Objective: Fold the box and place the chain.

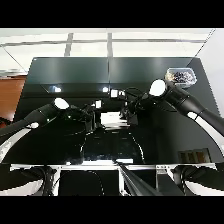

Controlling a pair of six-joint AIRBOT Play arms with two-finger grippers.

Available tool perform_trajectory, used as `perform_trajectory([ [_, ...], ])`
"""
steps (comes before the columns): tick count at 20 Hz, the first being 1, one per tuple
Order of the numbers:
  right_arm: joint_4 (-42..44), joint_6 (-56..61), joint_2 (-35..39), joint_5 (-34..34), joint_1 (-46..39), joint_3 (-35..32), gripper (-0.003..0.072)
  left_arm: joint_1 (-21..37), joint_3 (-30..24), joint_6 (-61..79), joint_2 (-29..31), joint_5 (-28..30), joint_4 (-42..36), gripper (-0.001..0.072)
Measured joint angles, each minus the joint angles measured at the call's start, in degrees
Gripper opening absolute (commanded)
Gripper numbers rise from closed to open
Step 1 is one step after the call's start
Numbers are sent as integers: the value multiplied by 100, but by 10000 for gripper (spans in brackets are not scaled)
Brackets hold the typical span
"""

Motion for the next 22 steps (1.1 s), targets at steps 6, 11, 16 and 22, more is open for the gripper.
perform_trajectory([
  [6, -22, 17, 0, -26, 0, 0, 126, 0, 0, -2, 0, 2, 0, 484],
  [11, -26, 74, 11, -83, 0, 0, 126, 0, 0, -4, 0, 2, -2, 484],
  [16, -31, 199, 33, -101, 0, 0, 126, 0, 0, -2, 0, 2, -2, 484],
  [22, -20, 306, 42, -92, 13, 0, 126, 0, 0, 7, 0, 2, 0, 484],
])
